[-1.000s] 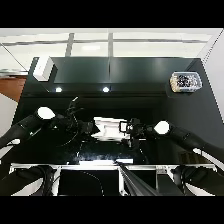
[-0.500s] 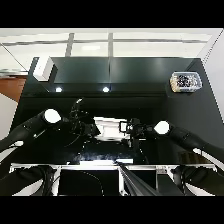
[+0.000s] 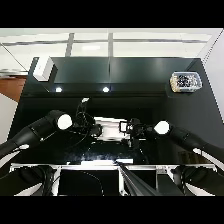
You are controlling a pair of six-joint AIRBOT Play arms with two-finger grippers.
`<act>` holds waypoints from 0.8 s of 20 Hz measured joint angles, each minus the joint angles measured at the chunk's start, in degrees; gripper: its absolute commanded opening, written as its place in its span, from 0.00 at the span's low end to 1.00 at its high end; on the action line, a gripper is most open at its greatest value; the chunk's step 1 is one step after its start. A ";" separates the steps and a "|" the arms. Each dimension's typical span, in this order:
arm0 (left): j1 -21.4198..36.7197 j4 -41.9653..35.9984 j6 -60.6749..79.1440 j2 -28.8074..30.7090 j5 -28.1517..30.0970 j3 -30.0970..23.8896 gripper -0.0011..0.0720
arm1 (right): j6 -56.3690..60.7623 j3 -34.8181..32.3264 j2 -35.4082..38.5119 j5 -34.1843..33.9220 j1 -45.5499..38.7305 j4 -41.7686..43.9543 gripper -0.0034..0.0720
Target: Fold the box and place the chain.
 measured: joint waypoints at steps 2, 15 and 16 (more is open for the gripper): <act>-1.40 2.36 -3.32 0.00 -0.72 1.36 0.68 | 0.00 0.00 0.00 0.00 0.00 0.00 0.68; -3.10 4.83 -11.56 -0.04 -5.03 4.76 0.65 | 0.00 0.00 0.00 0.00 0.00 0.00 0.68; -3.13 4.83 -11.93 -0.04 -5.27 4.87 0.53 | 0.00 0.00 0.00 0.00 0.00 0.00 0.68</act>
